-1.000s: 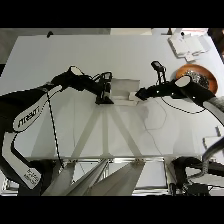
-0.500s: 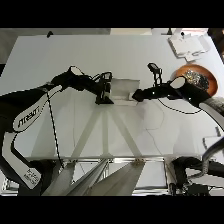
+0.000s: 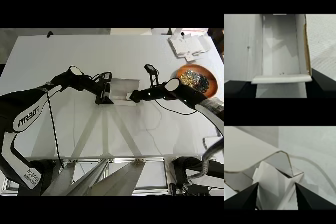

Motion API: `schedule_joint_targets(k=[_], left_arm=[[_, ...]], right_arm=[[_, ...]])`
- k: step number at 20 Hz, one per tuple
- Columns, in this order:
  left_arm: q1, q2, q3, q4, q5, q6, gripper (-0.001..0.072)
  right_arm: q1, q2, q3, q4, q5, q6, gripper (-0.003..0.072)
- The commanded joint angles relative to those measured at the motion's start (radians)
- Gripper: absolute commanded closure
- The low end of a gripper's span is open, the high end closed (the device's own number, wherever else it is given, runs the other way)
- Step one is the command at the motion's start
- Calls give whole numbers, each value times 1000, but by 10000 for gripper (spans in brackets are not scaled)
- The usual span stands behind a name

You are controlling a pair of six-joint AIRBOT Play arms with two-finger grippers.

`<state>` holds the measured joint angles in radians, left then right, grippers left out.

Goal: Fold the box and place the chain.

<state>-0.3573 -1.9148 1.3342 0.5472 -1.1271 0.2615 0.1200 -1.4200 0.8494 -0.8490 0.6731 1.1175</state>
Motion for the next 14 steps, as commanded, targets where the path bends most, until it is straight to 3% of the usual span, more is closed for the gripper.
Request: schedule_joint_targets(k=[1, 8, 11, 14], left_arm=[[0, -1, 0, 0, 1, 1, 253], [0, -1, 0, 0, 1, 1, 253], [0, -1, 0, 0, 1, 1, 253], [0, -1, 0, 0, 1, 1, 253]], right_arm=[[50, 0, 1, -218, -85, 190, 220], [116, 0, 73, -498, -76, 498, 233], [156, -1, 110, -688, -14, 699, 233], [187, -8, 115, -760, 48, 773, 233]])
